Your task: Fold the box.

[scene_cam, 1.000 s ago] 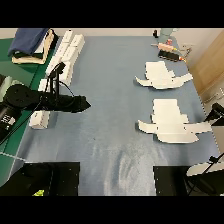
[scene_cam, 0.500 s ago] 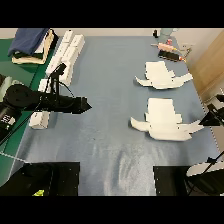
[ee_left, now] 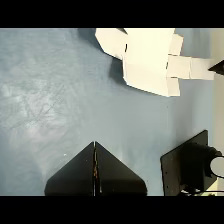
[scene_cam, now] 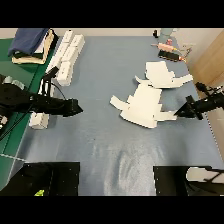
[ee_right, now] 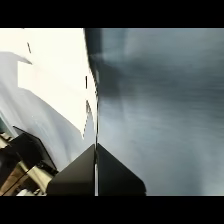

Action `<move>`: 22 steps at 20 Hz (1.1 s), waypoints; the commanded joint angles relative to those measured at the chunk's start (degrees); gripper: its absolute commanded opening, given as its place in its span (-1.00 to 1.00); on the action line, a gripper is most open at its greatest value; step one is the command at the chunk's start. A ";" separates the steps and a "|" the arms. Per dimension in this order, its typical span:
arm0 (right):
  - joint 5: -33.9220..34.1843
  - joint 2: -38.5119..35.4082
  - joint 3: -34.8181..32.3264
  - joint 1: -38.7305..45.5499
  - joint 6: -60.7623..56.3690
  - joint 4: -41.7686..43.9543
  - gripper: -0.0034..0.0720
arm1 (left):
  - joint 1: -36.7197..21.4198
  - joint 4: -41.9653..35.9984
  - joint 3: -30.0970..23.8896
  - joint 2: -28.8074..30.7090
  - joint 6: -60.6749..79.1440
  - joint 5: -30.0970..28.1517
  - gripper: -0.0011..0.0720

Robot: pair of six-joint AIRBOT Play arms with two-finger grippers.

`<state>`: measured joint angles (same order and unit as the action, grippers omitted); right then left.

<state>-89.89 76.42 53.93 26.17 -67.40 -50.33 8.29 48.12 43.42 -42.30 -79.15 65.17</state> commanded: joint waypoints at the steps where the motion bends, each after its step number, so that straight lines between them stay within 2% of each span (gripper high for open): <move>1: 11.02 -13.64 -11.89 -10.05 -2.34 2.12 -0.91 | -8.92 1.20 -0.13 3.76 3.45 9.42 -0.93; 3: 13.86 -21.68 -18.91 -15.26 -6.05 1.73 -0.91 | -12.81 1.25 -1.29 7.15 4.87 12.35 -0.93; 5: 14.88 -27.12 -23.21 -17.81 -10.60 -1.36 -0.91 | -12.92 0.96 -4.52 9.79 4.87 12.22 -0.93; 7: 15.96 -29.68 -24.24 -17.97 -16.63 -7.67 -0.91 | -12.94 -0.42 -8.57 10.54 4.94 11.74 -0.93; 9: 19.10 -30.05 -24.24 -17.97 -18.29 -9.20 -0.90 | -12.94 -2.34 -11.54 10.49 5.53 11.15 -0.93; 10: 20.90 -30.05 -24.24 -17.99 -18.32 -8.81 -0.71 | -12.94 -3.13 -12.20 10.45 6.12 10.54 -0.93; 11: 22.62 -30.03 -24.24 -17.97 -18.86 -8.35 -0.33 | -12.94 -3.37 -12.28 10.45 6.21 10.19 -0.93; 12: 24.09 -29.94 -24.26 -17.99 -20.28 -8.02 -0.25 | -12.98 -3.39 -12.28 10.45 6.19 10.12 -0.92; 14: 24.87 -29.94 -24.37 -18.01 -23.71 -8.02 -0.24 | -12.98 -3.37 -12.28 10.38 6.08 9.92 -0.93; 15: 24.72 -29.97 -24.63 -18.01 -25.73 -7.96 -0.17 | -12.96 -3.37 -12.28 10.38 6.01 10.05 -0.92; 16: 24.22 -29.97 -25.00 -18.03 -27.58 -7.93 0.03 | -12.96 -3.37 -12.28 10.38 5.81 10.14 -0.92; 17: 23.91 -30.01 -25.68 -18.10 -29.14 -7.85 0.07 | -12.96 -3.39 -12.28 10.38 5.79 10.27 -0.92; 22: 25.35 -30.01 -31.52 -21.31 -35.34 -6.40 0.07 | -12.96 -3.34 -12.28 10.38 5.84 10.40 -0.92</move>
